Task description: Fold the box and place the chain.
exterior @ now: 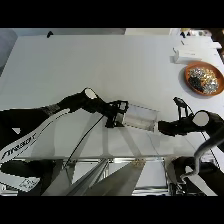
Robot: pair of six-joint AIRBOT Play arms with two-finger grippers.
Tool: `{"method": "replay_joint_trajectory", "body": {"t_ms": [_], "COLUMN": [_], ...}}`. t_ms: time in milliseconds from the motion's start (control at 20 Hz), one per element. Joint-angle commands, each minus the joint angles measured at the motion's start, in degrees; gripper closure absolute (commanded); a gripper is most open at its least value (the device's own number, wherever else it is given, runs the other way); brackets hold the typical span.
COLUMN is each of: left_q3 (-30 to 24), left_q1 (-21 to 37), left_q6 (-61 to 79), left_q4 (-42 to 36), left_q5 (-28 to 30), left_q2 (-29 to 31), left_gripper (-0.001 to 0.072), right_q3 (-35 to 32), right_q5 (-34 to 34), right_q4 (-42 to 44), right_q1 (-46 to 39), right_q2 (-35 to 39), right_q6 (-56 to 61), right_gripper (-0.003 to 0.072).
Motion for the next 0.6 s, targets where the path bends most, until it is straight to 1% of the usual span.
{"method": "replay_joint_trajectory", "body": {"t_ms": [0,100,250,400,550], "left_q3": [0.0,0.0,0.0,0.0,0.0], "left_q1": [0.0,0.0,0.0,0.0,0.0], "left_q6": [0.0,0.0,0.0,0.0,0.0], "left_q4": [0.0,0.0,0.0,0.0,0.0], "left_q5": [0.0,0.0,0.0,0.0,0.0], "left_q2": [0.0,0.0,0.0,0.0,0.0], "left_gripper": [0.05,0.05,0.05,0.05,0.05], "right_q3": [-0.3,-0.3,-0.3,-0.4,-0.4], "right_q5": [0.7,1.9,2.2,2.5,3.5], "right_q4": [-2.1,-5.4,-5.3,-1.9,1.6], "right_q1": [0.0,-0.3,-5.6,-12.2,-14.8], "right_q2": [1.9,4.3,5.6,5.4,3.4], "right_q6": [-0.3,1.5,1.6,-2.6,-4.8], "right_gripper": [0.0666,0.0666,0.0666,0.0666,0.0666]}}
